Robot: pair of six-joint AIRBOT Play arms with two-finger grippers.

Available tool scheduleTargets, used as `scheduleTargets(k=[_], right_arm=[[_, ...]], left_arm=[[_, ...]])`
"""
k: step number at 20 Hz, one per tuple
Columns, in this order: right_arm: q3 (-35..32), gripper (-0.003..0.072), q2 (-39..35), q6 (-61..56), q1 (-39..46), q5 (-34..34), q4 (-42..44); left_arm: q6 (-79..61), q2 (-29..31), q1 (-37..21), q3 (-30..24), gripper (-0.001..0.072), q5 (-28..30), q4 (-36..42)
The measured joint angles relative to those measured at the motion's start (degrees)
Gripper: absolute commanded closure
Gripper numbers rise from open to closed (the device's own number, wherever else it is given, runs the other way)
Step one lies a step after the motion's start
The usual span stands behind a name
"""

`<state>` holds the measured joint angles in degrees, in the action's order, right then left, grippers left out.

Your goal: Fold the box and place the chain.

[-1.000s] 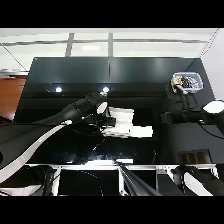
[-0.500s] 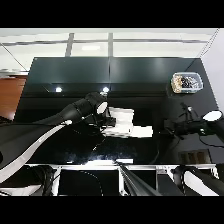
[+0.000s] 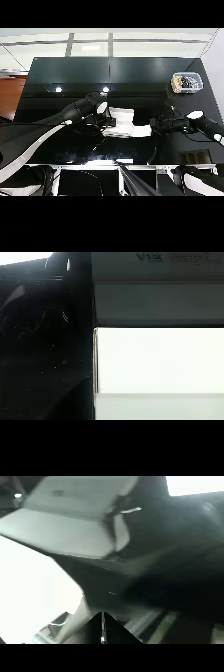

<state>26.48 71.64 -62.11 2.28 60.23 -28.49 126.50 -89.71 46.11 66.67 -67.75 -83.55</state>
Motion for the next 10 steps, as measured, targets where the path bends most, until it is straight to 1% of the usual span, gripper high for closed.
scheduleTargets(k=[1, 2, 6, 8, 10], right_arm=[[0.94, 0.0116, 0.13, 1.18, -0.26, 1.09, 0.87], [2.01, 0.0061, 0.24, 2.16, -0.42, 2.38, 1.33], [6.23, 0.0064, 0.37, 4.28, -1.77, 6.73, 2.71], [7.48, 0.0065, 0.44, 3.74, -3.91, 6.91, 3.02], [8.37, 0.0065, 0.44, 2.80, -6.73, 5.66, 2.97]], left_arm=[[0.02, 0.00, 0.00, 0.00, 0.0681, 0.00, 0.00], [0.00, 0.00, 0.00, 0.00, 0.0681, 0.00, 0.02], [0.00, 0.00, 0.00, 0.00, 0.0681, -0.07, 0.04], [0.00, 0.00, 0.00, 0.00, 0.0681, -0.07, 0.04], [0.00, 0.00, 0.00, 0.00, 0.0681, -0.07, 0.04]])
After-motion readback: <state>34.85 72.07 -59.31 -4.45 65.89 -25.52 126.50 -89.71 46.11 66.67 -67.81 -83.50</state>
